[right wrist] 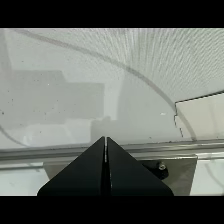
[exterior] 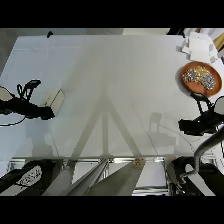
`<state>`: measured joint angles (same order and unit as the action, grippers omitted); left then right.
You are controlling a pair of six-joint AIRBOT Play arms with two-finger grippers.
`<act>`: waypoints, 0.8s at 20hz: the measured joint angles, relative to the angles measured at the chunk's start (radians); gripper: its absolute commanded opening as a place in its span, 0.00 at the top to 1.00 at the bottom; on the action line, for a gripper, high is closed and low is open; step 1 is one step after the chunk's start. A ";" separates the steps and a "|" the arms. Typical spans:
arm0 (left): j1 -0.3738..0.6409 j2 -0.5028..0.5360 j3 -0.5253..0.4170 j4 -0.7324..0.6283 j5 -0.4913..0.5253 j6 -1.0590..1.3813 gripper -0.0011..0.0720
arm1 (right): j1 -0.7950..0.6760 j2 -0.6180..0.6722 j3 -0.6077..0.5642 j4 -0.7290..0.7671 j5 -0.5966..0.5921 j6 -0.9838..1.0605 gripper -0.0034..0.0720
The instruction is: Fold the box and place the chain.
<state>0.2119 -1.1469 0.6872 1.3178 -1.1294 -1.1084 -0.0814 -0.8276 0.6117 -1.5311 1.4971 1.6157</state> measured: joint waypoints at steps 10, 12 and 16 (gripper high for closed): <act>-0.020 0.001 -0.006 -0.036 0.043 0.006 0.03 | 0.000 0.000 0.000 0.000 0.001 0.000 0.94; -0.039 0.001 -0.006 -0.039 0.086 0.008 0.03 | 0.000 0.000 0.000 0.000 0.002 0.000 0.94; -0.069 0.001 -0.006 -0.042 0.208 0.008 0.03 | 0.000 0.000 0.000 0.000 0.003 0.000 0.94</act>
<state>0.1429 -1.1461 0.6815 1.2758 -0.9218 -1.1000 -0.0814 -0.8276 0.6117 -1.5311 1.5002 1.6157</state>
